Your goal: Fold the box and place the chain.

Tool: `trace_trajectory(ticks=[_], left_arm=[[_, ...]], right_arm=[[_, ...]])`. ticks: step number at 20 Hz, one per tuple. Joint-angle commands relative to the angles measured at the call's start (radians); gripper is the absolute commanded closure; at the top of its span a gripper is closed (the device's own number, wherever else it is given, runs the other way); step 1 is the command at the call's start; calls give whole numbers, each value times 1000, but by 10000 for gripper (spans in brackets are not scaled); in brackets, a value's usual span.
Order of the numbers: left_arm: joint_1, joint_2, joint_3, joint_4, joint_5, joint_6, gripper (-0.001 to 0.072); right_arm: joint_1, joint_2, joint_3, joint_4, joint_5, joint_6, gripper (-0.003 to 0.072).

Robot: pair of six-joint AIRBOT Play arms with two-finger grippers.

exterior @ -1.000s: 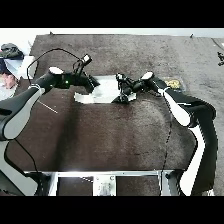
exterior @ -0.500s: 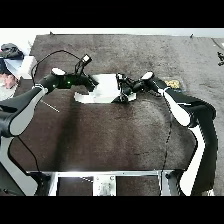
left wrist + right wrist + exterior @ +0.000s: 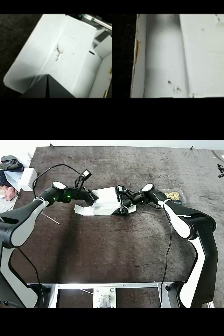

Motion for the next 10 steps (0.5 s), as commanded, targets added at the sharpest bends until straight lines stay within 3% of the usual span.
trace_trajectory(ticks=[1, 5, 10], left_arm=[[0, 0, 5, 23, -8, 0, 698], [1, 24, 58, 28, -23, 1, 700], [15, 164, 76, 175, -52, 18, 700]], right_arm=[[1, -1, 0, 0, 0, 0, 420], [1, -1, 0, 0, 0, 0, 420], [1, -1, 0, 0, 0, 0, 420]])
